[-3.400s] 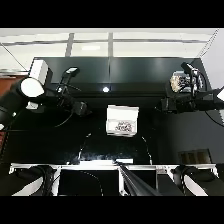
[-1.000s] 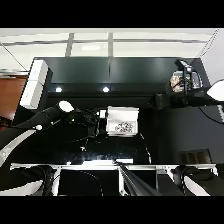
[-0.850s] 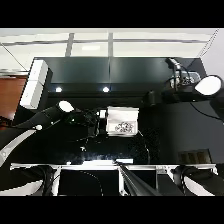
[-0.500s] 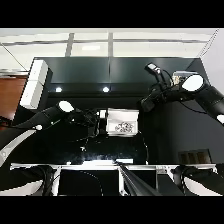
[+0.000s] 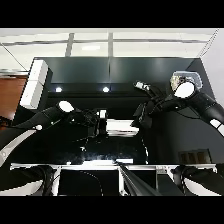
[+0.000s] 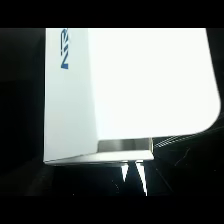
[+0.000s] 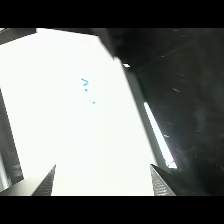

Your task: Fold the box and place the chain.

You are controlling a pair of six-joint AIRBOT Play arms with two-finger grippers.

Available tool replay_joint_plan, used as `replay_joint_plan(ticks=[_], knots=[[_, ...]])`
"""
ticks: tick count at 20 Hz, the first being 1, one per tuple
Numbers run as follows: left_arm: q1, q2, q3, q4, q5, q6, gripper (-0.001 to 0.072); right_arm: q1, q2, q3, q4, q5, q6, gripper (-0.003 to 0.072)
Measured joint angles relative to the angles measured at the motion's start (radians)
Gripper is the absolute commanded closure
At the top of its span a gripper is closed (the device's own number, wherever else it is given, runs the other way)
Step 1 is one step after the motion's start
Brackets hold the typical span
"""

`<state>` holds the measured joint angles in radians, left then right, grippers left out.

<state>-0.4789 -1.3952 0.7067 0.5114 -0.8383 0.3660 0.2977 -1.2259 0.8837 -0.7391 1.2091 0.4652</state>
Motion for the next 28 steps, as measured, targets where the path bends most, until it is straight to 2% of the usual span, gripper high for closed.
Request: replay_joint_plan(ticks=[9, 10, 11, 13, 14, 15, 23, 24, 28], knots=[[0.000, 0.000, 0.000, 0.000, 0.000, -0.001, 0.0307, 0.050, 0.016, -0.005, -0.098, 0.000, -0.103, 0.0008], [0.000, 0.000, 0.000, 0.000, 0.000, -0.001, 0.0307, 0.061, 0.016, -0.005, -0.108, -0.011, -0.105, 0.0188], [0.000, 0.000, 0.000, 0.000, 0.000, -0.001, 0.0307, 0.072, 0.016, -0.005, -0.119, -0.019, -0.108, 0.0269], [0.000, 0.000, 0.000, 0.000, 0.000, -0.003, 0.0307, 0.090, 0.016, -0.005, -0.134, -0.039, -0.110, 0.0270], [0.000, 0.000, 0.000, 0.000, 0.000, -0.003, 0.0307, 0.096, 0.016, -0.005, -0.137, -0.047, -0.111, 0.0296], [0.000, 0.000, 0.000, 0.000, 0.001, -0.003, 0.0307, 0.100, 0.016, -0.005, -0.142, -0.055, -0.114, 0.0498], [0.000, 0.000, 0.000, 0.000, 0.000, 0.001, 0.0307, 0.119, 0.018, -0.005, -0.152, -0.059, -0.114, 0.0503], [0.000, 0.000, 0.000, 0.000, 0.000, 0.001, 0.0307, 0.121, 0.018, -0.005, -0.152, -0.056, -0.114, 0.0475], [0.000, 0.000, 0.000, 0.001, -0.002, 0.001, 0.0307, 0.123, 0.018, -0.006, -0.152, -0.048, -0.111, 0.0474]])
